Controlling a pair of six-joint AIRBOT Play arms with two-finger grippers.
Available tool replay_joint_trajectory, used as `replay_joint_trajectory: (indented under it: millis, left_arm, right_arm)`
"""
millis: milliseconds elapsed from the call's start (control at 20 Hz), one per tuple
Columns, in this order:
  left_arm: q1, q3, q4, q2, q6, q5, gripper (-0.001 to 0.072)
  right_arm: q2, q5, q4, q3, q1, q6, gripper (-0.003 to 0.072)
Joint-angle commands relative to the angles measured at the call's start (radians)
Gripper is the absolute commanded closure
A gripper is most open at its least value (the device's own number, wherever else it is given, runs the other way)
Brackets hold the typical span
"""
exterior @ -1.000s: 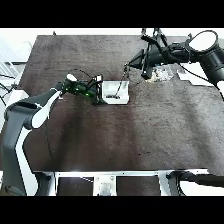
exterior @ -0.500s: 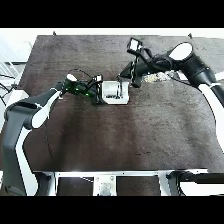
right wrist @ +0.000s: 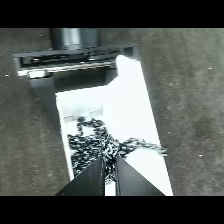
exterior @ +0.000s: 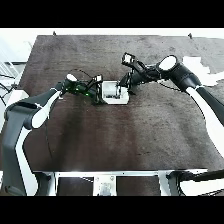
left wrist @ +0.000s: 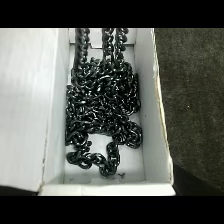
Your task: Fold the box and place the chain.
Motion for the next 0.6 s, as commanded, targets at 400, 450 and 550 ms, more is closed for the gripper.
replay_joint_trajectory:
  millis: [400,450,550]
  left_arm:
    - [0.000,0.000,0.000,0.000,0.000,0.001,0.0321]
    - [0.000,0.000,0.000,0.000,0.000,0.000,0.0321]
    - [0.000,0.000,0.000,0.000,0.000,0.000,0.0321]
  right_arm:
    - [0.195,-0.077,-0.135,-0.004,-0.122,0.105,0.0672]
    - [0.197,-0.068,-0.131,-0.004,-0.116,0.105,0.0672]
    - [0.197,-0.040,-0.131,-0.005,-0.092,0.126,0.0672]
